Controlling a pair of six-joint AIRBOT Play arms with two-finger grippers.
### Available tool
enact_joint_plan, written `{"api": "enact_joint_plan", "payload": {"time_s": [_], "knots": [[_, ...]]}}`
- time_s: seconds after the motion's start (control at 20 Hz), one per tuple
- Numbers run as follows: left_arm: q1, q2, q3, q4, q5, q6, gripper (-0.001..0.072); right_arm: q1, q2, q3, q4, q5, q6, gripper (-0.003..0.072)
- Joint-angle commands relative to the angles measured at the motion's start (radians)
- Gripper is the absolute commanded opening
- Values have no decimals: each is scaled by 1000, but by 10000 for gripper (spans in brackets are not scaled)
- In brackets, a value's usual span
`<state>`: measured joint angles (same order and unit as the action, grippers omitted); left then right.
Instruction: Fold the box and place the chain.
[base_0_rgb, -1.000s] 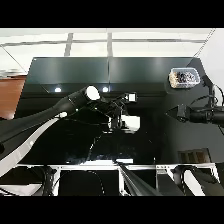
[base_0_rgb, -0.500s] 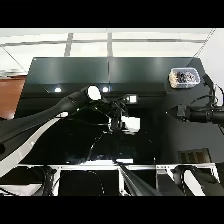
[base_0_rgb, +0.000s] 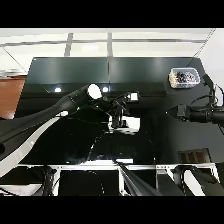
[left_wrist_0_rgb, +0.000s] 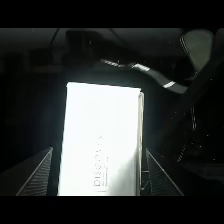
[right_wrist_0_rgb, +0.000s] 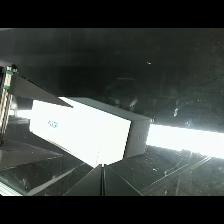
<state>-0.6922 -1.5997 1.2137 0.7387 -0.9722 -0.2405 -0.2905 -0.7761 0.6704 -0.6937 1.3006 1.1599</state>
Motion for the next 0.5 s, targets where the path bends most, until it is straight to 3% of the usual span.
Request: {"api": "enact_joint_plan", "payload": {"time_s": [0.0,0.45], "knots": [[0,-5,1,43,-12,-59,716,0,1,1,0,-3,-1,9],[-22,-17,1,56,-39,-60,716,-1,0,1,1,-4,-1,9]]}}
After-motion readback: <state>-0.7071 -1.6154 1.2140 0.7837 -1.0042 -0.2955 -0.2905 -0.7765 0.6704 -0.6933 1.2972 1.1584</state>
